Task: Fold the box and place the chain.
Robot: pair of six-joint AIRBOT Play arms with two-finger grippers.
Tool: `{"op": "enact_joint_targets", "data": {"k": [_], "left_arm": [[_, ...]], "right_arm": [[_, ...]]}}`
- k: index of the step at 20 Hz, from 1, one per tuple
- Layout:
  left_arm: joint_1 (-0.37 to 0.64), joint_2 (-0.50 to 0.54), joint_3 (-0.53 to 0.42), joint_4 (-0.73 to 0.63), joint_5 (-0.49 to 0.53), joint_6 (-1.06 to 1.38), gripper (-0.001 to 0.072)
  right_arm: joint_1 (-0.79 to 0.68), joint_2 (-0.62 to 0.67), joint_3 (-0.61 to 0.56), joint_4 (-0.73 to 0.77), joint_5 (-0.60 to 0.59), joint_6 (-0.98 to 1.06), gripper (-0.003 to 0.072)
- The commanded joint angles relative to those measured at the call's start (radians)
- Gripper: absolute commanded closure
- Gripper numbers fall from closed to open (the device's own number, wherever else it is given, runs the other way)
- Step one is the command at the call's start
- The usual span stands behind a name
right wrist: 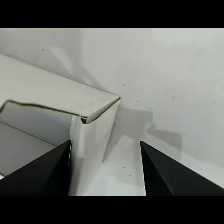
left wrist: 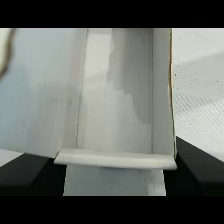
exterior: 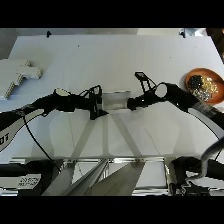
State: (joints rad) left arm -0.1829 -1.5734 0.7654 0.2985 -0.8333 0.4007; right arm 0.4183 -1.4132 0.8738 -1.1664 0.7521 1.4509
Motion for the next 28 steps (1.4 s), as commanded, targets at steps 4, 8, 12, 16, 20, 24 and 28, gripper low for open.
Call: {"op": "enact_joint_targets", "data": {"k": [4,8,12,16,20,24,28], "left_arm": [[0.0,0.0,0.0,0.002,-0.001,0.002,0.0336],[0.0,0.0,0.0,0.002,-0.001,0.002,0.0336],[0.0,0.0,0.0,0.002,-0.001,0.002,0.0336],[0.0,0.0,0.0,0.002,-0.001,0.002,0.0336],[0.0,0.0,0.0,0.002,-0.001,0.002,0.0336],[0.0,0.0,0.0,0.002,-0.001,0.002,0.0336],[0.0,0.0,0.0,0.002,-0.001,0.002,0.0336]], "right_arm": [[0.106,0.004,0.076,-0.366,0.005,0.396,0.0251],[0.174,0.004,0.08,-0.533,0.071,0.587,0.0251],[0.222,0.004,0.08,-0.591,0.101,0.742,0.0255],[0.262,-0.01,0.081,-0.617,0.05,0.866,0.0257],[0.275,-0.047,0.083,-0.611,0.039,0.936,0.0289],[0.281,-0.069,0.083,-0.613,0.026,0.98,0.0486],[0.28,-0.069,0.083,-0.614,0.008,0.98,0.0674]]}}
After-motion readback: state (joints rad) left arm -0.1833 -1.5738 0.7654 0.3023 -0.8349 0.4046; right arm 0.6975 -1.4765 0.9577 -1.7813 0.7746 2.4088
